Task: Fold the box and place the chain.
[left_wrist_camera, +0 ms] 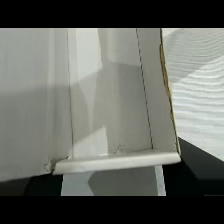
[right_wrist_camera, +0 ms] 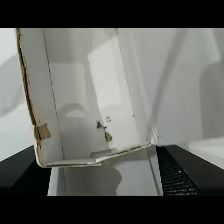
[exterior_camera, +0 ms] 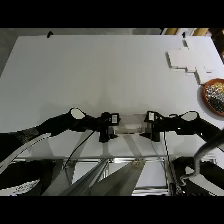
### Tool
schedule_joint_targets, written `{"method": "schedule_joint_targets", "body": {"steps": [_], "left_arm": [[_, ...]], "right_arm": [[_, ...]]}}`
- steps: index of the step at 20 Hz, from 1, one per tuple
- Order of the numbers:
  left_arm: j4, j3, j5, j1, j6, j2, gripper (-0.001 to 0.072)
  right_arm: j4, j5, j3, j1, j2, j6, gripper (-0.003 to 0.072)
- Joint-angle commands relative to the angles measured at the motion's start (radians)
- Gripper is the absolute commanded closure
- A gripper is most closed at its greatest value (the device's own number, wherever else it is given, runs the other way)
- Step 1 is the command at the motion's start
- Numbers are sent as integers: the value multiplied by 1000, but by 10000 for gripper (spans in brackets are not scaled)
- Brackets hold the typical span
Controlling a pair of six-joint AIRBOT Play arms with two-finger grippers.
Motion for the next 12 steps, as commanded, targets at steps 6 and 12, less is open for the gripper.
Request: {"method": "schedule_joint_targets", "body": {"steps": [6,12], "left_arm": [[2,0,-4,-1,2,0,540],[2,0,-4,-1,2,0,540]], "right_arm": [[-562,112,2,0,315,571,-9],[-502,319,2,13,580,616,159]]}}
